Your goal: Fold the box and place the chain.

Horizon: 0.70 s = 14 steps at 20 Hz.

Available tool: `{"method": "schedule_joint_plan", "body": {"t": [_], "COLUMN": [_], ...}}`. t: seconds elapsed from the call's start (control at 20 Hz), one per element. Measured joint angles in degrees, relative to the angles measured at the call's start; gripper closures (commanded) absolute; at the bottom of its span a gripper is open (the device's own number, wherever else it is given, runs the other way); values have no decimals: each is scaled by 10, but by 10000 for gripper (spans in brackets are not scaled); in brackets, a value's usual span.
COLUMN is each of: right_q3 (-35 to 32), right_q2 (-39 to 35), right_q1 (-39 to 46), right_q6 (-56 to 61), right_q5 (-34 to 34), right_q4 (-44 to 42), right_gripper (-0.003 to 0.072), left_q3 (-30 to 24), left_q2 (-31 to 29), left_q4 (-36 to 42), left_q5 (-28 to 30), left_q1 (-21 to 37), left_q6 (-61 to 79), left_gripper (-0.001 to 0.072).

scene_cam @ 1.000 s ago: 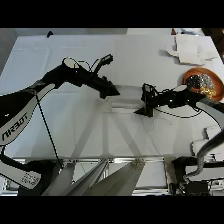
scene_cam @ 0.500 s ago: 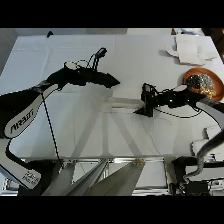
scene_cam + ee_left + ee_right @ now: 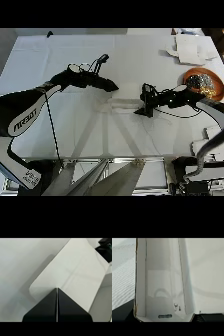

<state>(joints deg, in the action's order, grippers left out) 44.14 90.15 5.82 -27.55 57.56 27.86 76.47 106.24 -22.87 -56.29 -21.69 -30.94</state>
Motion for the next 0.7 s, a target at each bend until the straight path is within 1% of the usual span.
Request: {"method": "schedule_joint_plan", "body": {"t": [0.25,0.35,0.4,0.45,0.5,0.55,0.6,0.7], "right_q3": [0,0,0,0,0,0,0,0], "right_q2": [0,0,0,0,0,0,0,0], "right_q1": [0,0,0,0,0,0,0,0], "right_q6": [0,0,0,0,0,0,0,0], "right_q5": [-1,-1,-2,-1,-1,-1,-1,-1], "right_q4": [0,0,0,0,0,0,0,0], "right_gripper": [183,183,183,183,183,183,183,183], "left_q3": [0,0,0,0,0,0,-2,-9], "left_q2": [-85,-126,-144,-159,-170,-178,-184,-189], "left_q4": [-69,-118,-145,-175,-205,-226,-240,-257], "left_q5": [-28,-53,-66,-79,-91,-97,-101,-104], "left_q1": [24,38,43,47,49,50,50,48], "left_q6": [-4,-1,7,17,32,47,62,99], "left_gripper": [696,686,592,392,247,156,110,71]}}
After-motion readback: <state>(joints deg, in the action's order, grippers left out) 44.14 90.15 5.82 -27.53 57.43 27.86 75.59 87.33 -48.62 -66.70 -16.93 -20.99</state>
